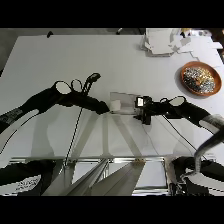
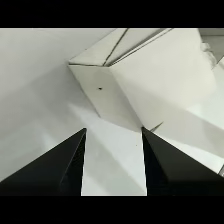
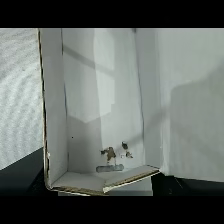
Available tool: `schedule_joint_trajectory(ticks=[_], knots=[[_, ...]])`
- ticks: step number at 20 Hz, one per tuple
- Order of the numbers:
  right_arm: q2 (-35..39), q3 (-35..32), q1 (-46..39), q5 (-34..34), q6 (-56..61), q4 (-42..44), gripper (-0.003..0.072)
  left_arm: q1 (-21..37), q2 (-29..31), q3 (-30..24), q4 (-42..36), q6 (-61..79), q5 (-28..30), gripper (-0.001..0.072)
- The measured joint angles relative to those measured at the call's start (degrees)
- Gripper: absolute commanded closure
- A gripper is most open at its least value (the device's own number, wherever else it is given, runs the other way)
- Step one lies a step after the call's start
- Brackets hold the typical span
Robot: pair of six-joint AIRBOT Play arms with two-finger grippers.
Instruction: Fold the box and place the chain.
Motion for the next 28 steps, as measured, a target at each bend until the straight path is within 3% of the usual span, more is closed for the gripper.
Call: schedule_joint_trajectory(ticks=[6, 8, 9, 16, 23, 28], knots=[[0.0, 0.0, 0.0, 0.0, 0.0, 0.0, 0.0282, -0.9, 0.1, 0.0, -0.9, -1.0, -0.3, 0.0309], [0.0, 0.0, 0.0, 0.0, 0.0, 0.0, 0.0282, -1.2, 0.1, 0.0, -1.0, -1.3, 0.0, 0.0214], [0.0, 0.0, 0.0, 0.0, 0.0, 0.0, 0.0282, -1.4, 0.1, 0.1, -1.0, -1.9, 0.5, 0.0207], [0.0, 0.0, 0.0, -0.2, 0.1, 0.2, 0.0282, -4.1, -0.8, 4.7, 4.4, -10.4, 2.6, 0.0206], [0.0, 0.0, 0.0, 0.1, -0.1, -0.1, 0.0282, -4.5, -0.7, 6.5, 10.8, -15.2, -2.8, 0.0194], [0.0, 0.0, 0.0, 0.1, -0.1, 0.0, 0.0282, -0.5, 1.4, 6.6, 13.7, -15.5, -8.2, 0.0203]])
